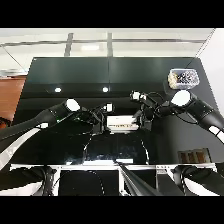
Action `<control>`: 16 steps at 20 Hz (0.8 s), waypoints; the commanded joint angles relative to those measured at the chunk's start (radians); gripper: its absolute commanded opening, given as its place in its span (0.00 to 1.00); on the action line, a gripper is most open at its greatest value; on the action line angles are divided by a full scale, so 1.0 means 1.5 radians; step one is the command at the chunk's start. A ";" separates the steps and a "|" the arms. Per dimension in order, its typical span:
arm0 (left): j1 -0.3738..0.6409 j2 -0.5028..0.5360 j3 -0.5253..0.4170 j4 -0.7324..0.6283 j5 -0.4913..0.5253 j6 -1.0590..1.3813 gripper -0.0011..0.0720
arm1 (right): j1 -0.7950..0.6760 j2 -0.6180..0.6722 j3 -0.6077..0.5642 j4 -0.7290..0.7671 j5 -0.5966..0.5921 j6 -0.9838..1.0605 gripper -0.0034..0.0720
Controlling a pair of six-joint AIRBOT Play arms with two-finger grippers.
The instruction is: Fold the box and place the chain.
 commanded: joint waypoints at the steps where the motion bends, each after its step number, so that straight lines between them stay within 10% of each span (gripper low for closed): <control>1: 0.000 0.000 0.000 0.000 0.000 0.000 0.53 | 0.000 -0.001 0.000 0.001 0.007 0.001 0.40; 16: 0.000 0.000 0.000 0.000 0.001 0.000 0.53 | 0.000 0.001 -0.005 -0.034 0.029 0.029 0.63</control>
